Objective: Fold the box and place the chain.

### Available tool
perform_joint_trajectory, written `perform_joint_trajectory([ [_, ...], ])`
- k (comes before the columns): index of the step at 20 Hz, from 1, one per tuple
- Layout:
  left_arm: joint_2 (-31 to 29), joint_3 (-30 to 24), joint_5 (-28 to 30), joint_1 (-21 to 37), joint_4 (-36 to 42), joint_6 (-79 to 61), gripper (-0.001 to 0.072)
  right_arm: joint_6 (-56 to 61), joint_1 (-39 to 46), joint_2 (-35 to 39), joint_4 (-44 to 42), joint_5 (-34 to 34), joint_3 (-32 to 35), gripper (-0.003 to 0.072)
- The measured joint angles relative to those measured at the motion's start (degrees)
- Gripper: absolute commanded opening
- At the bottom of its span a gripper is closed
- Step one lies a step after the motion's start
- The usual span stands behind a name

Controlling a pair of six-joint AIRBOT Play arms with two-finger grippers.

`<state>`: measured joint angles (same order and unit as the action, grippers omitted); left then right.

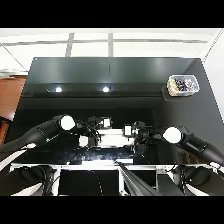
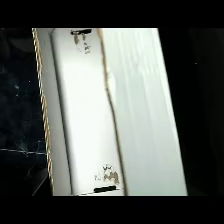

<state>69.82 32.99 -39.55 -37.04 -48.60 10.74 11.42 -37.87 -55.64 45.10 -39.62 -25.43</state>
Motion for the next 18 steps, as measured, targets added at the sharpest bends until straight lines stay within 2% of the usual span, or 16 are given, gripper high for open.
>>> perform_joint_trajectory([
  [12,0.0,0.0,0.1,0.0,0.0,0.2,0.0028,-4.4,0.0,-6.2,-1.8,1.8,0.2,0.0705],
  [18,0.0,0.0,0.1,0.0,0.0,0.2,0.0028,-4.8,0.0,-7.1,-2.0,2.2,0.2,0.0706],
])
